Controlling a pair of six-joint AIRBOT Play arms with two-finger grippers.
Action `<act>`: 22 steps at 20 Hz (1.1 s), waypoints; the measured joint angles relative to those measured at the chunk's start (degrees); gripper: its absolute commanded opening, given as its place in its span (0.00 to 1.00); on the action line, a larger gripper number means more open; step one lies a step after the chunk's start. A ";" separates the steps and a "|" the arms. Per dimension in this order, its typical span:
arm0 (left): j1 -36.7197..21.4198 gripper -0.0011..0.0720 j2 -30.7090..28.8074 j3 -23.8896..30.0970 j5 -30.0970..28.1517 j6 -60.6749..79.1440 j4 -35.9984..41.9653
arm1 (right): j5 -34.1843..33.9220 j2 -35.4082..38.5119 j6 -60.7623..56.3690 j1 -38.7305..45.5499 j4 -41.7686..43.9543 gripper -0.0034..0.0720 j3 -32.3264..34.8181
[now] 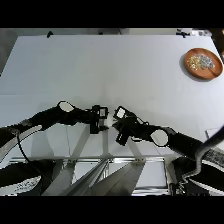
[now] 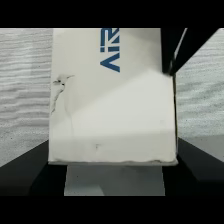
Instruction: Fold the box and place the chain.
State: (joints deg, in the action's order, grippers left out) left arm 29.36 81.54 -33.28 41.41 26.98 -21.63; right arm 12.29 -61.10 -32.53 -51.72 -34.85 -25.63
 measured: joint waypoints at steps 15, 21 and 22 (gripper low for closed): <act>0.00 0.55 0.00 0.00 0.02 -0.02 0.00 | 5.46 11.58 -1.60 -0.35 -6.32 0.06 -0.37; 0.00 0.55 0.00 0.00 0.00 0.00 0.00 | 38.82 19.43 -16.92 11.52 -19.93 0.06 -4.55; 0.00 0.55 0.00 0.00 0.02 0.00 0.00 | 45.66 19.52 -18.86 14.91 -21.77 0.06 -5.64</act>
State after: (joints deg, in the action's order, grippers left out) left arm 29.36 81.54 -33.28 41.43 26.98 -21.63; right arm 57.95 -41.58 -51.40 -36.82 -56.62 -31.27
